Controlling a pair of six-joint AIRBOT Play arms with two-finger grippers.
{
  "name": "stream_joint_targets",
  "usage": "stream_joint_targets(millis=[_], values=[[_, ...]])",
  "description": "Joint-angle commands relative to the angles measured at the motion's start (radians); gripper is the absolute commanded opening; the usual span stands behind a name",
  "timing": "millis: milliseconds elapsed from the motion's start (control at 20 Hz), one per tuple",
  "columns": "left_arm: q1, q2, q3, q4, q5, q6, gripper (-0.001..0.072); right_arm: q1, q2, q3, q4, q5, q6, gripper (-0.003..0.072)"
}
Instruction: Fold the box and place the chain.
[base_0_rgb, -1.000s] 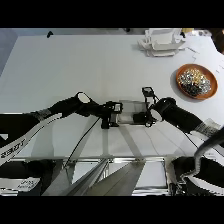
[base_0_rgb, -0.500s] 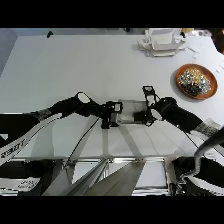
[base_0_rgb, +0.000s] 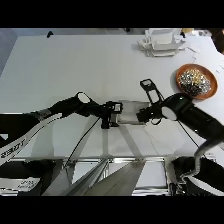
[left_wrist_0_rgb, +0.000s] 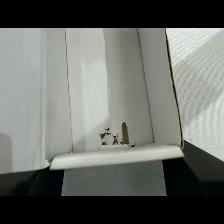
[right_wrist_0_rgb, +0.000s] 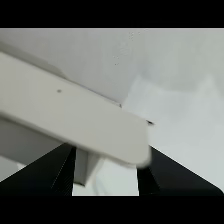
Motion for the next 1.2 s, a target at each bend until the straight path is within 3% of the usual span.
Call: stream_joint_targets(millis=[0, 100, 150, 350, 500, 850, 1150], values=[[0.001, 0.001, 0.0, 0.0, 0.0, -0.001, 0.0044, -0.116, 0.06, 0.188, -0.001, 0.139, -0.183, 0.0401], [0.001, 0.001, 0.0, 0.0, 0.0, -0.001, 0.0044, -0.267, 0.04, 0.322, -0.001, 0.069, -0.264, 0.0349], [0.001, 0.001, 0.0, 0.0, 0.0, -0.001, 0.0044, -0.359, 0.014, 0.376, -0.001, 0.017, -0.325, 0.025], [0.001, 0.001, 0.0, 0.0, 0.0, -0.001, 0.0044, -0.7, -0.228, 0.569, 0.065, -0.016, -0.381, 0.0242], [0.001, 0.001, 0.0, 0.0, 0.0, -0.001, 0.0044, -0.843, -0.38, 0.599, 0.088, -0.002, -0.385, 0.0242], [0.001, 0.001, 0.0, 0.0, 0.0, -0.001, 0.0044, -0.94, -0.59, 0.599, 0.064, 0.086, -0.437, 0.0251], [0.001, 0.001, 0.0, 0.0, 0.0, -0.001, 0.0044, -0.94, -0.663, 0.599, 0.071, 0.099, -0.451, 0.0241]])
